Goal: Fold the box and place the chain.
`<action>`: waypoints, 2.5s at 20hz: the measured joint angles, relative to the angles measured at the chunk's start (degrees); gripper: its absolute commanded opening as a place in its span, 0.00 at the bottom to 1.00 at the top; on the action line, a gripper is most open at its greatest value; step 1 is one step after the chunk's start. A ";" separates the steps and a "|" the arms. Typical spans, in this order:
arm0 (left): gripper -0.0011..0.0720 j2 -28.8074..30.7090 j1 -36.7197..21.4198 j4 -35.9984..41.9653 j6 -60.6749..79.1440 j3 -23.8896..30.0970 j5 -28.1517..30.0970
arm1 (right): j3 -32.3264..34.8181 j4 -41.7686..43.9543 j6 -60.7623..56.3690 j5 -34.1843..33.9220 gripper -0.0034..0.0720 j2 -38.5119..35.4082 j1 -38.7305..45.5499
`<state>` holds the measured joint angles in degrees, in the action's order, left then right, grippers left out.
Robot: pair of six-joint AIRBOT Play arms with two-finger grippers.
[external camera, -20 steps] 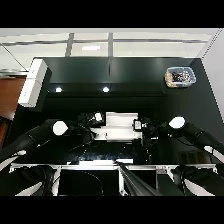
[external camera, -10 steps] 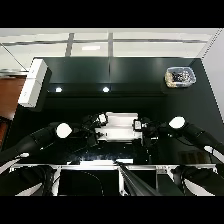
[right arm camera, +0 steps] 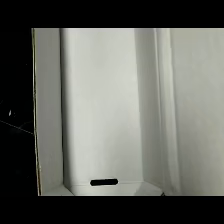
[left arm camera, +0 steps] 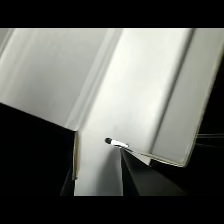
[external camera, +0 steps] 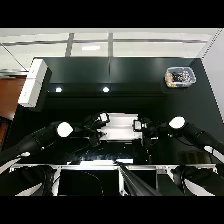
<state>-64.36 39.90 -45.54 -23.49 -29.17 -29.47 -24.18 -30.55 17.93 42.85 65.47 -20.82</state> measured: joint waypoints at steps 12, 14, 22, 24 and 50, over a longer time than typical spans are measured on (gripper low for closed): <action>0.37 -1.46 0.00 4.81 2.03 -0.55 -1.53 | 0.00 0.04 -0.13 -0.04 0.74 0.00 0.00; 0.34 -1.75 0.00 7.15 4.07 -0.61 -1.16 | 0.00 0.04 -0.13 -0.04 0.74 0.00 0.00; 0.34 -3.87 0.04 15.63 10.86 -0.70 -0.94 | 0.00 0.02 -0.02 -0.07 0.74 0.00 0.00; 0.32 -5.05 0.04 17.59 13.35 -0.94 -0.90 | 0.00 0.02 -0.02 -0.07 0.74 0.00 0.00; 0.05 3.39 -16.00 11.30 -7.34 -1.29 -5.25 | 0.00 0.02 -0.11 0.00 0.74 0.00 0.00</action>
<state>-60.97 23.90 -34.24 -30.83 -30.46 -34.72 -24.18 -30.52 17.82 42.85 65.47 -20.82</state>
